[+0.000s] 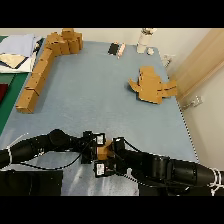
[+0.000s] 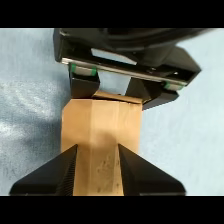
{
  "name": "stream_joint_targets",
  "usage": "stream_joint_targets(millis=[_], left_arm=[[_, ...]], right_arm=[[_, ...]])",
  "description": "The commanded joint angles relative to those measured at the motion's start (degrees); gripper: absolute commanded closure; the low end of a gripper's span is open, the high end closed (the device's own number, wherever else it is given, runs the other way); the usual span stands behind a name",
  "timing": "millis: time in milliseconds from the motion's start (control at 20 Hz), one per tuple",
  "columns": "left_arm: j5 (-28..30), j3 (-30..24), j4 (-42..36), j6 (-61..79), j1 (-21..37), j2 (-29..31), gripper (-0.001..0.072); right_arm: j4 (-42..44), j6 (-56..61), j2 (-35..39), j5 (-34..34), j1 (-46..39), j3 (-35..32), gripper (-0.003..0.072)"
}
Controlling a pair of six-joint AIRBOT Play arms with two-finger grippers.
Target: Fold the box.
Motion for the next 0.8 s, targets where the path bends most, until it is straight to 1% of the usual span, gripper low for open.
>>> stream_joint_targets(millis=[0, 200, 300, 650, 700, 750], left_arm=[[-0.02, 0.04, 0.0, 0.0, 0.0, 0.02, 0.0243], [-0.02, 0.04, 0.0, 0.0, 0.0, 0.02, 0.0244], [-0.02, 0.04, 0.0, 0.0, 0.0, 0.02, 0.0243], [0.0, 0.04, 0.0, 0.0, 0.0, 0.02, 0.0243], [-0.02, 0.04, 0.0, 0.0, 0.0, 0.02, 0.0243], [-0.02, 0.04, 0.0, 0.0, 0.0, 0.02, 0.0244]], right_arm=[[-1.97, 2.25, -1.09, -0.13, 0.26, 0.07, 0.0256], [-2.14, 2.25, -1.05, -0.33, 0.26, 0.26, 0.0269], [-2.43, 2.23, -0.85, -0.37, 0.26, 0.28, 0.0392], [-4.2, 2.25, 2.86, -1.22, 2.34, 0.28, 0.0394], [-5.07, 2.25, 3.28, -1.25, 2.32, 0.28, 0.0425], [-6.14, 2.25, 3.58, -1.27, 2.32, 0.28, 0.0482]])
